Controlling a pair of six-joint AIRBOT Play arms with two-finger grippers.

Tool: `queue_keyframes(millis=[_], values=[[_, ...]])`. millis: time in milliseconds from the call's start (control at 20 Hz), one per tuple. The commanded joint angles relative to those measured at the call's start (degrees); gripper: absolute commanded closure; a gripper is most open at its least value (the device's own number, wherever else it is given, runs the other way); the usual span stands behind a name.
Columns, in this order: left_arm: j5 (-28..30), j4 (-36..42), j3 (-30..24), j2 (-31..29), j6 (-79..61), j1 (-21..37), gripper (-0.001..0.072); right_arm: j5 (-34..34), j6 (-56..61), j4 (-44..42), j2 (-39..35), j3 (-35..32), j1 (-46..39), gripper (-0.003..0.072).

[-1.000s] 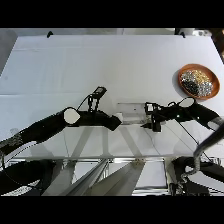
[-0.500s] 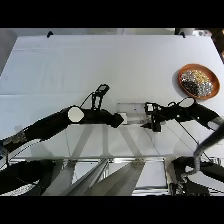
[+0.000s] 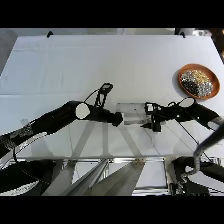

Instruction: Fold the box and place the chain.

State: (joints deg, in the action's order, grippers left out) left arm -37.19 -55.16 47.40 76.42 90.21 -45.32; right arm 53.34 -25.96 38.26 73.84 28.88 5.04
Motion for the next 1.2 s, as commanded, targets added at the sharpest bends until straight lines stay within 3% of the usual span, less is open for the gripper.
queue_keyframes(millis=[0, 300, 600, 1150], values=[[-2.71, -8.13, 3.1, 1.14, 8.24, -0.76, 0.0143, 0.0, 0.0, 0.0, -0.04, 0.04, -0.04, 0.0285], [-9.92, -10.49, 9.7, 6.45, 11.61, -3.02, 0.0142, 0.02, 0.0, 0.02, -0.04, 0.04, -0.04, 0.0285], [-13.53, -15.28, 12.83, 6.95, 18.18, -3.43, 0.0142, 0.02, 0.02, 0.04, -0.04, 0.04, -0.04, 0.0285], [-14.97, -14.64, 13.46, 8.52, 24.52, -4.42, 0.0143, 0.0, 0.02, 0.04, -0.04, 0.04, -0.04, 0.0285]])
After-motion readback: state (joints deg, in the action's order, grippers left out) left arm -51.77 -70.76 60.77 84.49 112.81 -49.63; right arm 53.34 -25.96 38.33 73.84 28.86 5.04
